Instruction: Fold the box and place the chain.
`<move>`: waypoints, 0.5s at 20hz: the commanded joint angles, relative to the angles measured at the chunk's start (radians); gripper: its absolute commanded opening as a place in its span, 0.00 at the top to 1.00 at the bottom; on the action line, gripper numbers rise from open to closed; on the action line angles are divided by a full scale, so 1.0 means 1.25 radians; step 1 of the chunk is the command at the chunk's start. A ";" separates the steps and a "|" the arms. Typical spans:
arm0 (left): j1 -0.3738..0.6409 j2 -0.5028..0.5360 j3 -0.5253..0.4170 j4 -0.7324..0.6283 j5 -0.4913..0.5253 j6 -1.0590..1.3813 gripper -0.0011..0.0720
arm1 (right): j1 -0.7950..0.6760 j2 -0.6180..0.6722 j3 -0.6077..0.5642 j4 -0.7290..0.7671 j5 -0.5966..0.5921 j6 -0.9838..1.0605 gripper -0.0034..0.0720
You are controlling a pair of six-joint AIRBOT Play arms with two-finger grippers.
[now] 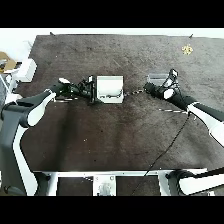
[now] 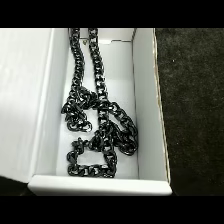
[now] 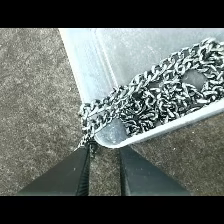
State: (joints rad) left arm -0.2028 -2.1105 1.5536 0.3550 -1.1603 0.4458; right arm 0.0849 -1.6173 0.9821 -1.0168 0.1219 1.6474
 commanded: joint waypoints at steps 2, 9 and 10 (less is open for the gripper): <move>0.000 -0.001 0.000 0.000 0.000 0.000 0.68 | 0.013 -0.001 0.001 0.004 -0.009 -0.001 0.68; 0.000 -0.001 0.000 0.000 0.000 0.000 0.68 | 0.023 -0.020 0.001 0.013 -0.027 -0.001 0.85; 0.000 0.000 0.000 0.000 0.000 0.000 0.68 | 0.023 -0.020 0.001 0.013 -0.027 -0.001 0.85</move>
State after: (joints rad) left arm -0.2028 -2.1105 1.5536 0.3550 -1.1603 0.4458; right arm 0.1112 -1.6363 0.9825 -1.0023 0.0925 1.6463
